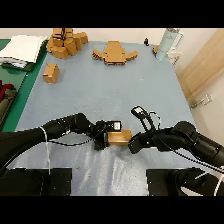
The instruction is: Fold the box.
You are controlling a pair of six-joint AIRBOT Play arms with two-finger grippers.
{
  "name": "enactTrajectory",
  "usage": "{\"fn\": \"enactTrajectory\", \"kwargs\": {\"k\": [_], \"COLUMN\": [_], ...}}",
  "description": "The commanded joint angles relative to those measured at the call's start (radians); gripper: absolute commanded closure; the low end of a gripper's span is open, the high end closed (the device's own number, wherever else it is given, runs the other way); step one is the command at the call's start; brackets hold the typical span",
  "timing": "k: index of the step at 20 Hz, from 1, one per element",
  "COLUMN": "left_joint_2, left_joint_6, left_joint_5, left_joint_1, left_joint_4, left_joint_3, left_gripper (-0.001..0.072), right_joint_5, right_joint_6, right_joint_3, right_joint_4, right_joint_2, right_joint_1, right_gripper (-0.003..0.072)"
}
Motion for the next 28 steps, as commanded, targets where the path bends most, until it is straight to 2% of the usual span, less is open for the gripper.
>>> {"fn": "enactTrajectory", "kwargs": {"k": [1, 10, 21, 26, 28], "left_joint_2": [-0.001, -0.001, -0.001, -0.001, -0.001], "left_joint_6": [0.000, 0.000, 0.000, 0.000, 0.000], "left_joint_5": [0.000, 0.000, 0.000, 0.000, 0.001], "left_joint_1": [0.000, 0.000, 0.000, 0.000, 0.000], "left_joint_4": [0.000, 0.000, 0.000, 0.000, 0.000], "left_joint_3": [-0.001, -0.001, -0.001, -0.001, -0.001], "left_gripper": [0.0231, 0.0231, 0.0231, 0.0231, 0.0230], "right_joint_5": [-0.004, 0.007, 0.007, 0.003, -0.001], "right_joint_6": [0.000, 0.000, 0.000, 0.002, 0.056], "right_joint_3": [0.011, 0.015, 0.016, 0.060, 0.079], "right_joint_4": [0.023, -0.056, -0.059, -0.074, -0.152], "right_joint_2": [0.000, -0.011, -0.045, 0.001, 0.027], "right_joint_1": [0.000, -0.009, -0.008, -0.009, -0.009], "right_gripper": [0.0682, 0.0681, 0.0682, 0.0681, 0.0681]}}
